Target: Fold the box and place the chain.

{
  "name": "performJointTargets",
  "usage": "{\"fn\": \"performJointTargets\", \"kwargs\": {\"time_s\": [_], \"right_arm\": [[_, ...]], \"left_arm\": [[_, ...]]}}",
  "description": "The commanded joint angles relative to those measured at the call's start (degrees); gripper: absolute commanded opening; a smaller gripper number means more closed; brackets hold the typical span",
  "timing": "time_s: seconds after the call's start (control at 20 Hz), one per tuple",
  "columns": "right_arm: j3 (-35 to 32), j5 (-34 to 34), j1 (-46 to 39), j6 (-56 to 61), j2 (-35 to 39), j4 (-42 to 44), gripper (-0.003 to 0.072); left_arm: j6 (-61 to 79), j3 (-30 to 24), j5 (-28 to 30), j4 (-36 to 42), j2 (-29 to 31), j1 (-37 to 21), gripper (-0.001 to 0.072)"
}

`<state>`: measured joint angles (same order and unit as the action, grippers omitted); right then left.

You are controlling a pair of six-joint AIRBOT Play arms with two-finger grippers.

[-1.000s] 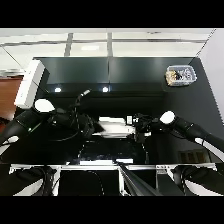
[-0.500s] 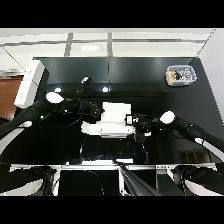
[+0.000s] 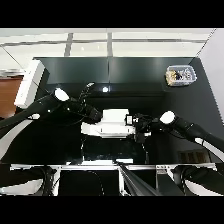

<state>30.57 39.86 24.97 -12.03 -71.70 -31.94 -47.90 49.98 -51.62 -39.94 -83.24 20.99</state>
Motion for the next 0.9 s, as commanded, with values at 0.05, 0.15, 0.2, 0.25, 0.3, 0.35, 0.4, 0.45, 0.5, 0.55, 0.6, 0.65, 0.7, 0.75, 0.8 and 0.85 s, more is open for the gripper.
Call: {"fn": "performJointTargets", "kwargs": {"time_s": [0.05, 0.15, 0.2, 0.25, 0.3, 0.35, 0.4, 0.45, 0.5, 0.55, 0.6, 0.65, 0.7, 0.75, 0.8, 0.85], "right_arm": [[0.00, 0.00, 0.02, 0.04, -0.04, 0.04, 0.0164], [0.00, 0.04, 0.02, 0.04, -0.04, 0.09, 0.0164], [0.02, 0.02, 0.02, 0.07, -0.04, 0.20, 0.0164], [0.02, 0.02, 0.02, 0.09, -0.04, 0.20, 0.0164], [0.00, 0.02, 0.02, 0.11, -0.04, 0.20, 0.0164], [0.00, 0.02, 0.02, 0.11, -0.04, 0.20, 0.0164], [0.00, 0.02, 0.02, 0.11, -0.04, 0.20, 0.0164], [0.00, 0.02, 0.02, 0.11, -0.04, 0.20, 0.0164], [0.00, 0.02, 0.02, 0.11, -0.04, 0.20, 0.0164], [0.02, 0.02, 0.02, 0.11, -0.04, 0.20, 0.0164], [0.02, 0.02, 0.02, 0.11, -0.04, 0.20, 0.0164], [0.02, 0.02, 0.02, 0.11, -0.04, 0.20, 0.0164], [0.02, 0.02, 0.02, 0.11, -0.04, 0.20, 0.0164], [0.02, 0.02, 0.02, 0.11, -0.04, 0.20, 0.0164], [0.02, 0.02, 0.02, 0.11, -0.04, 0.20, 0.0164], [0.02, 0.02, 0.02, 0.09, -0.04, 0.20, 0.0164]], "left_arm": [[-8.39, 4.33, -5.01, -6.73, 5.03, -1.86, 0.0022], [-12.20, 2.78, -5.60, -10.25, 12.74, -4.11, 0.0022], [-11.67, 0.79, -3.82, -12.44, 16.92, -5.22, 0.0023], [-10.78, -2.25, -1.44, -14.47, 21.20, -6.75, 0.0026], [-8.44, -5.79, 0.61, -15.06, 24.79, -8.37, 0.0027], [-2.91, -9.84, 1.53, -13.64, 28.06, -9.92, 0.0027], [6.97, -12.98, -0.61, -11.19, 30.18, -10.80, 0.0027], [19.82, -15.19, -6.58, -10.01, 31.30, -10.99, 0.0027], [29.24, -16.09, -12.61, -10.88, 31.21, -10.75, 0.0026], [36.33, -16.63, -16.81, -12.15, 30.88, -10.29, 0.0036], [39.04, -17.00, -17.14, -12.76, 30.69, -9.62, 0.0276], [39.52, -17.18, -15.17, -12.72, 30.53, -9.01, 0.0602], [39.71, -17.16, -12.15, -12.81, 30.38, -8.15, 0.0719], [40.79, -17.07, -9.01, -12.74, 29.94, -7.37, 0.0718], [44.04, -17.03, -6.38, -12.48, 29.14, -6.58, 0.0717], [48.41, -17.00, -5.35, -12.76, 28.15, -5.55, 0.0689]]}}
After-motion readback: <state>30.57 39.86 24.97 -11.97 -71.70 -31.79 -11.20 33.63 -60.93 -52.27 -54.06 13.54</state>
